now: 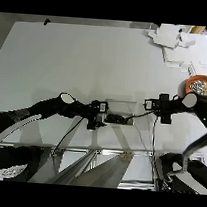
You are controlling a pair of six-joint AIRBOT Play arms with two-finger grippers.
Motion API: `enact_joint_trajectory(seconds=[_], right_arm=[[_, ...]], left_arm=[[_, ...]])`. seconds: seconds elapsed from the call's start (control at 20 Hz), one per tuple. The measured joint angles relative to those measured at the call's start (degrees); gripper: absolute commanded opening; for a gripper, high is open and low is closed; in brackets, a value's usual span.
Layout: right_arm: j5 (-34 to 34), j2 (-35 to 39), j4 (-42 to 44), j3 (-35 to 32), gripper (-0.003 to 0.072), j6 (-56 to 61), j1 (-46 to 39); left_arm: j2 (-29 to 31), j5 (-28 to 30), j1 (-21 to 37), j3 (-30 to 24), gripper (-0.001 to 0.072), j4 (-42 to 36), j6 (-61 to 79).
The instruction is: Fold the box and place the chain.
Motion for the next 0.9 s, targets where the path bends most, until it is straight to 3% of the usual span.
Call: enact_joint_trajectory(seconds=[0.15, 0.2, 0.25, 0.55, 0.9], right_arm=[[-1.5, -3.1, 0.1, 0.0, 0.0169, -1.5, -0.1], [-1.8, -3.8, 0.2, 0.0, 0.0135, -1.8, -0.1], [-1.6, -4.3, 0.3, 0.0, 0.0025, -1.9, -0.1], [-1.4, -3.2, 0.0, -0.2, 0.0021, -2.4, 1.3], [8.8, 10.2, 7.4, -0.1, 0.0021, 0.4, 9.0]], left_arm=[[0.0, 0.0, 0.0, 0.0, 0.0334, 0.0, 0.0], [0.0, 0.0, 0.0, 0.0, 0.0334, 0.0, 0.0], [0.0, 0.0, 0.0, 0.0, 0.0334, 0.0, 0.0], [0.0, 0.0, 0.0, 0.0, 0.0334, 0.0, 0.0], [0.0, 0.0, 0.0, 0.0, 0.0334, 0.0, 0.0]])
